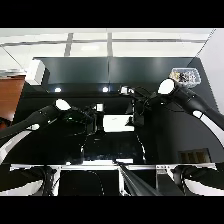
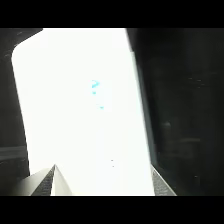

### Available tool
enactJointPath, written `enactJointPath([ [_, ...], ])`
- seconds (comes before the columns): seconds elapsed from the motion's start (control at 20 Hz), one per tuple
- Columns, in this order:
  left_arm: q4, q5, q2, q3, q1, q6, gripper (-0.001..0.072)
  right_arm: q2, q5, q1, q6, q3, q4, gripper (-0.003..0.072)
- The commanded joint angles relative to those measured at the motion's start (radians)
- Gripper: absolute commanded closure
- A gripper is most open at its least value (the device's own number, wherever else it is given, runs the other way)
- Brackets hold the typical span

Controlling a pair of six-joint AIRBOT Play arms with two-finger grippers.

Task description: Fold the box and place the chain.

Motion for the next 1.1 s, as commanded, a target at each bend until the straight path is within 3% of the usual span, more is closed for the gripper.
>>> enactJointPath([
  [0.0,0.0,0.0,-0.001,0.0,0.0,0.0,0.0313,0.017,0.048,0.006,-0.01,0.0,0.003,-0.0005],
  [0.5,0.0,0.0,-0.001,0.0,0.0,0.0,0.0313,0.022,-0.03,0.008,-0.01,-0.001,-0.01,-0.0005],
  [0.55,0.0,0.0,-0.001,0.0,0.0,0.0,0.0313,0.022,-0.03,0.008,-0.01,-0.001,-0.01,0.0081],
  [0.6,0.0,0.0,-0.001,0.0,0.0,0.0,0.0313,0.022,-0.026,0.008,-0.01,-0.001,-0.01,0.0222],
  [0.7,0.0,0.0,-0.001,0.0,0.0,0.0,0.0313,0.022,-0.025,0.008,-0.01,-0.001,-0.018,0.0227],
  [0.75,0.0,0.0,-0.001,0.0,0.0,0.0,0.0313,0.022,-0.025,0.007,-0.01,-0.001,-0.026,0.0301],
  [0.8,0.0,0.0,-0.001,0.0,0.0,0.0,0.0313,0.022,-0.02,0.007,-0.01,-0.001,-0.032,0.0427],
  [1.05,0.0,0.0,-0.001,0.0,0.0,0.0,0.0313,0.055,-0.016,0.007,-0.01,0.008,-0.03,0.0429],
])
